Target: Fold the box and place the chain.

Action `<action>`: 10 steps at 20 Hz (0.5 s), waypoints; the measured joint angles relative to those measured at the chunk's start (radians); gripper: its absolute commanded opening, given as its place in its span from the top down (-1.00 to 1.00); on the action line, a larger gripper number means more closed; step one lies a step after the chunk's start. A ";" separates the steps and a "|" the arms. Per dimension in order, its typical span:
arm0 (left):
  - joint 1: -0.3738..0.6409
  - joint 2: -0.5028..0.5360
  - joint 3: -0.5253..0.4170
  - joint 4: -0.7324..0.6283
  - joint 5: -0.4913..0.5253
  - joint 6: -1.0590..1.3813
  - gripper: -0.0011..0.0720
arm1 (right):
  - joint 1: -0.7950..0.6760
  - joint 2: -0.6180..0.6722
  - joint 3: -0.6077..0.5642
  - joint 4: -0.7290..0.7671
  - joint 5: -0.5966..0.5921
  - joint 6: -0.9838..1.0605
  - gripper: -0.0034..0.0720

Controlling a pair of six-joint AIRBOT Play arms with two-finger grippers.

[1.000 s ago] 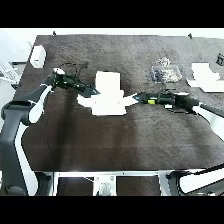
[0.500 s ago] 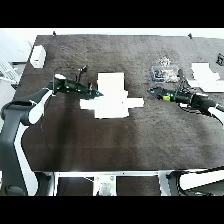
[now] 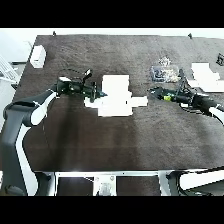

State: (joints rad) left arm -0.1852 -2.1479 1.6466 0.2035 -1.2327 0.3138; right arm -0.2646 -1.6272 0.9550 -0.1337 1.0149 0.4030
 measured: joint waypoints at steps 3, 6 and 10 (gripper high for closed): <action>-0.003 0.000 0.000 0.003 0.011 0.021 0.92 | 0.000 0.000 0.000 0.000 0.000 -0.010 0.48; -0.006 -0.003 0.000 0.024 0.013 0.029 0.92 | 0.000 0.000 0.000 -0.001 0.000 -0.016 0.48; -0.007 -0.004 0.000 0.042 0.006 0.063 0.92 | 0.000 0.000 0.000 -0.001 0.000 -0.020 0.48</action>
State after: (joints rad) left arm -0.1921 -2.1517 1.6463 0.2451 -1.2270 0.3771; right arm -0.2646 -1.6272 0.9546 -0.1345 1.0149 0.3832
